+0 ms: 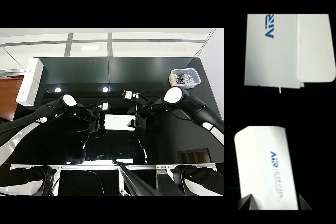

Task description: Fold the box and place the chain.

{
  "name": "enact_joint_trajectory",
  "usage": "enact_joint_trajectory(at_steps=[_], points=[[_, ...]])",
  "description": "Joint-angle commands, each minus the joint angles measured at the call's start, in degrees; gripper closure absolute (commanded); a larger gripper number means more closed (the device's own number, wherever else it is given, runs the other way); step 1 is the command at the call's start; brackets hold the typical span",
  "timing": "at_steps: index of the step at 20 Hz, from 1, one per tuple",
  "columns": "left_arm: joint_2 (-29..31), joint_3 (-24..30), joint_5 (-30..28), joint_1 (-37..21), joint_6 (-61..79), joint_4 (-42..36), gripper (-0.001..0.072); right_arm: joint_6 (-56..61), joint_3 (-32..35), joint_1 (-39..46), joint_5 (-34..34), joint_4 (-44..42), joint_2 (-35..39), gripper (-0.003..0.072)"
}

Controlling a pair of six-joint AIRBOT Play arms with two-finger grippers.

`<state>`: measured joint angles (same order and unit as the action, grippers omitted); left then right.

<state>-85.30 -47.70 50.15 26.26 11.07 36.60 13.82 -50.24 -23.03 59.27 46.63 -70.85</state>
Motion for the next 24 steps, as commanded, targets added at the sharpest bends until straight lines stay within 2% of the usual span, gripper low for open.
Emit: enact_joint_trajectory(at_steps=[1,6,7,8,10,11,13,24], points=[[0.0,0.0,0.0,0.0,0.1,0.0,0.0356,-2.6,-0.1,-2.1,0.8,2.0,0.0,-0.0030],[0.0,0.0,0.0,0.0,0.1,0.0,0.0357,-1.8,-0.1,-2.8,-3.5,4.6,0.0,-0.0029],[0.0,0.0,0.0,0.0,0.1,0.0,0.0356,-1.7,-0.1,-2.8,-3.5,4.7,0.0,0.0048],[0.0,0.0,0.0,0.0,0.1,0.0,0.0357,-1.7,-0.1,-2.8,-3.3,4.7,0.0,0.0219],[0.0,0.0,0.0,0.0,0.1,0.0,0.0356,-1.6,-0.1,-2.8,-3.4,4.6,0.0,0.0227],[0.0,0.0,0.0,0.0,0.1,0.0,0.0356,-0.9,-0.1,-2.8,-3.4,4.6,0.0,0.0273],[0.0,0.0,0.0,0.0,0.1,0.0,0.0356,0.9,-0.1,-2.8,-3.3,4.6,0.1,0.0480],[0.0,0.0,0.0,0.0,0.1,0.0,0.0356,2.5,-1.3,-2.8,-2.4,4.5,0.4,0.0483]])
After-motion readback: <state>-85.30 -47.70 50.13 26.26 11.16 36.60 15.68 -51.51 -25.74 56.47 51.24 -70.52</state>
